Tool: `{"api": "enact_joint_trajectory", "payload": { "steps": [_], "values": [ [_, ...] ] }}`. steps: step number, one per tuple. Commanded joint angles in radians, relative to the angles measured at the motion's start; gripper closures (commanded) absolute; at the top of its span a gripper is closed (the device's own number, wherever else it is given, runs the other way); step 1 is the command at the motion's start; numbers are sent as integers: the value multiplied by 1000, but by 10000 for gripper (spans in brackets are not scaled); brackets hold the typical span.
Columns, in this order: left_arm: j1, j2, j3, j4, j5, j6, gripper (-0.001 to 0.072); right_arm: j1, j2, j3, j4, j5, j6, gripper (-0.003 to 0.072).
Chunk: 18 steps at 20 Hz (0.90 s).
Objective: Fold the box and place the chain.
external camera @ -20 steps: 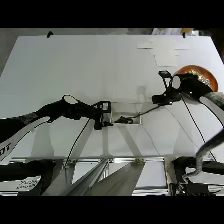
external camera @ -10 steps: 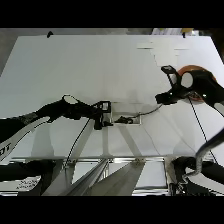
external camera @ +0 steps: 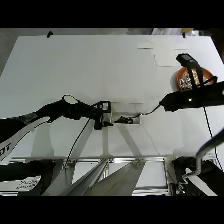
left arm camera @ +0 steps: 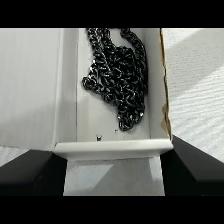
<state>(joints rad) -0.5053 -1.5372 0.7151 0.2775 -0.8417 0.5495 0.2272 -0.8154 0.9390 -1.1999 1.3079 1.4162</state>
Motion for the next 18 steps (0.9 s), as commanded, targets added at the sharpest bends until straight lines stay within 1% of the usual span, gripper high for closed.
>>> {"api": "enact_joint_trajectory", "payload": {
  "steps": [1,3,7,10,13,18],
  "values": [
    [1,0,0,0,0,0,680,90,75,0,72,2,-11,672],
    [1,0,0,0,0,0,680,162,74,0,84,-41,-10,672],
    [1,0,0,0,0,0,680,286,73,-19,84,-176,28,672],
    [1,0,0,0,0,0,680,345,61,-68,84,-297,46,672],
    [1,0,0,0,0,0,680,385,23,-127,85,-435,53,671],
    [1,0,0,0,0,0,680,434,-120,-153,85,-489,48,671]
  ]
}}
